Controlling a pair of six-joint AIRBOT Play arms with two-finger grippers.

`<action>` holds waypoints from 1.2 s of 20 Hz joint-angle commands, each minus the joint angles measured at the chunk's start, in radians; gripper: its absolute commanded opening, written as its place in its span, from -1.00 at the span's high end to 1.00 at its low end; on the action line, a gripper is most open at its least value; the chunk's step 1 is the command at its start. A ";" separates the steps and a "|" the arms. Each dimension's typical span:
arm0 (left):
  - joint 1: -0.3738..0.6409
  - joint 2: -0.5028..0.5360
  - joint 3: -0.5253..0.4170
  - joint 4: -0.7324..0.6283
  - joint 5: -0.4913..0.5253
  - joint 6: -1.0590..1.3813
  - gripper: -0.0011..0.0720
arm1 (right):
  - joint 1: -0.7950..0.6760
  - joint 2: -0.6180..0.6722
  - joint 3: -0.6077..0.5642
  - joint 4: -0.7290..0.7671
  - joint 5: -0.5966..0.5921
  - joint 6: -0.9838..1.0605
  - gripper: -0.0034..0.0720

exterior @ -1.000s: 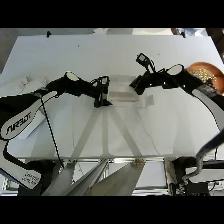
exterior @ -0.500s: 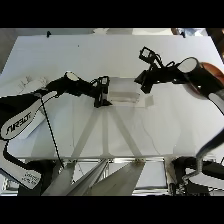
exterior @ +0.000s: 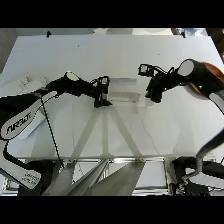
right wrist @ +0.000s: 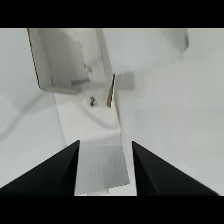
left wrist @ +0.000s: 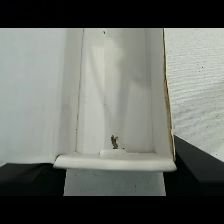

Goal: Fold the box and place the chain.

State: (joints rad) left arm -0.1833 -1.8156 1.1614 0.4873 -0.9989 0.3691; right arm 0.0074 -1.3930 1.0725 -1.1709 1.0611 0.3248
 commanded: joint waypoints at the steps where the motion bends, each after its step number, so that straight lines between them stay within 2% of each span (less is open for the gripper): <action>1: 0.001 0.001 0.000 0.000 0.000 0.000 -0.40 | -0.008 -0.065 0.000 -0.018 -0.035 -0.071 -0.54; 2: 0.001 0.001 0.000 0.000 0.000 0.000 -0.40 | -0.008 -0.072 0.000 0.012 -0.081 -0.120 -0.69; 5: 0.001 0.001 0.000 0.000 0.000 0.000 -0.40 | -0.008 -0.089 0.000 0.111 -0.140 -0.253 -0.68; 8: 0.001 0.001 0.000 0.000 0.000 0.000 -0.40 | -0.005 -0.124 0.000 0.130 -0.120 -0.286 -0.49; 13: 0.001 0.001 0.000 0.000 0.000 0.000 -0.40 | 0.040 -0.180 0.000 0.132 -0.076 -0.309 -0.45; 14: 0.001 0.001 0.000 0.000 0.000 0.000 -0.40 | 0.048 -0.181 0.000 0.132 -0.077 -0.309 -0.35; 16: 0.001 0.001 0.000 0.000 0.000 0.000 -0.40 | 0.056 -0.181 0.000 0.140 -0.078 -0.308 -0.30; 17: 0.001 0.001 0.000 0.000 0.000 0.000 -0.40 | 0.056 -0.181 0.000 0.140 -0.077 -0.308 -0.25; 18: 0.001 0.001 0.000 0.000 0.000 0.000 -0.40 | 0.056 -0.181 0.000 0.140 -0.074 -0.308 -0.06; 19: 0.001 0.001 0.000 0.000 0.000 0.000 -0.40 | 0.056 -0.181 0.000 0.140 -0.066 -0.308 0.02; 24: 0.001 0.001 0.000 0.000 0.000 0.000 -0.40 | 0.056 -0.181 0.000 0.167 -0.002 -0.308 0.00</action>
State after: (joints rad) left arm -0.1833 -1.8156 1.1614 0.4873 -0.9993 0.3691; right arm 0.0616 -1.5730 1.0729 -1.0191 1.0206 0.0181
